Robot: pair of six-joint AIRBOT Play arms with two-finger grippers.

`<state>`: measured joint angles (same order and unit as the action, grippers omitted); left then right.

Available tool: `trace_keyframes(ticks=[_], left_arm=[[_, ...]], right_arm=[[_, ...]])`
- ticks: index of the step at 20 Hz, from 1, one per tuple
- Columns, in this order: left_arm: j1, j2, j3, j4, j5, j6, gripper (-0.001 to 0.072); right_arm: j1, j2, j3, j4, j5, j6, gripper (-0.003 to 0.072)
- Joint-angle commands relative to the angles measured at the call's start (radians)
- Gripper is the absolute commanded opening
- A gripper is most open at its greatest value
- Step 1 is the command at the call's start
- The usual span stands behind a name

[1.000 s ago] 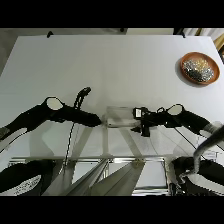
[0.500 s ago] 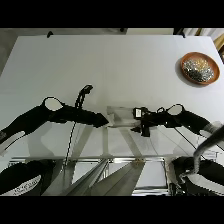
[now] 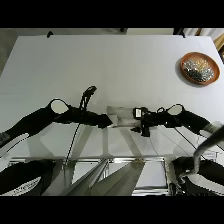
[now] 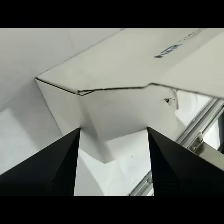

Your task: Fold the box and place the chain.

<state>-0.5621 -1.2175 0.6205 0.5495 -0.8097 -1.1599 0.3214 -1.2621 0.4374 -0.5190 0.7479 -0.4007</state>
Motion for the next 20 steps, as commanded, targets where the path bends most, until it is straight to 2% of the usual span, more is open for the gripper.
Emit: trace_keyframes(ticks=[1, 5, 9, 14, 17, 20], left_arm=[[-0.04, -0.036, 0.062, 0.151, 0.02, -0.196, 0.0478], [-0.091, -0.109, 0.183, 0.347, -0.025, -0.414, 0.0478], [-0.134, -0.155, 0.274, 0.449, -0.07, -0.603, 0.0478], [-0.179, -0.193, 0.399, 0.672, -0.22, -0.87, 0.0475], [-0.206, -0.263, 0.476, 0.697, -0.284, -0.913, 0.0475], [-0.226, -0.29, 0.492, 0.698, -0.309, -0.988, 0.0475]], right_arm=[[0.0, 0.001, 0.0, 0.0, 0.0, 0.0, 0.0419], [0.0, 0.001, 0.0, 0.0, 0.0, 0.0, 0.0419], [0.0, 0.001, 0.0, 0.0, 0.0, 0.0, 0.0419], [0.0, 0.001, 0.0, 0.0, 0.0, 0.0, 0.0419], [0.0, 0.001, 0.0, 0.0, 0.0, 0.0, 0.0419], [0.0, 0.001, 0.0, 0.0, 0.0, 0.0, 0.0419]])
